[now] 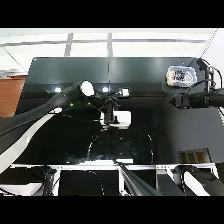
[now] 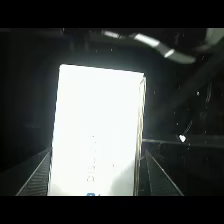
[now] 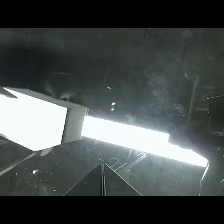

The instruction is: Fold the box and place the chain.

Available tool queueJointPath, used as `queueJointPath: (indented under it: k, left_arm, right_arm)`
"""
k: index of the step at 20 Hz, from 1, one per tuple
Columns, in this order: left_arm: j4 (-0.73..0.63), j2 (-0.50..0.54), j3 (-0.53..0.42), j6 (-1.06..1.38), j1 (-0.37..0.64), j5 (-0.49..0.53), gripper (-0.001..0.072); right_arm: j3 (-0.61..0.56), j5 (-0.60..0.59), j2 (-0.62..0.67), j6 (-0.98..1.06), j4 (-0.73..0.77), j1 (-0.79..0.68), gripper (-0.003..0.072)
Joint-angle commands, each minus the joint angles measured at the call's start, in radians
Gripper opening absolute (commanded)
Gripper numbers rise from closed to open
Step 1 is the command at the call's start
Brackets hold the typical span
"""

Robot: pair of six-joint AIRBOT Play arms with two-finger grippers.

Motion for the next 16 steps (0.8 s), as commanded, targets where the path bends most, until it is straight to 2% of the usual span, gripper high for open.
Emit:
queueJointPath:
  k: [1, 8, 12, 14, 16]
  left_arm:
    - [0.069, 0.000, 0.009, -0.003, -0.027, 0.000, 0.0714]
    - [0.190, -0.001, 0.024, -0.058, -0.076, 0.008, 0.0710]
    - [0.261, -0.001, 0.024, -0.166, -0.092, 0.011, 0.0680]
    - [0.377, 0.000, 0.055, -0.307, -0.107, -0.018, 0.0327]
    - [0.459, 0.010, 0.135, -0.451, -0.096, -0.084, 0.0309]
  right_arm:
    - [0.000, 0.001, 0.001, 0.000, 0.000, 0.001, 0.0015]
    - [0.000, 0.000, 0.001, 0.000, 0.000, 0.001, 0.0016]
    - [0.000, 0.000, 0.001, 0.000, 0.000, 0.001, 0.0016]
    - [0.000, -0.001, 0.001, 0.000, 0.000, 0.001, 0.0015]
    - [0.000, 0.000, 0.001, 0.000, 0.000, 0.001, 0.0015]
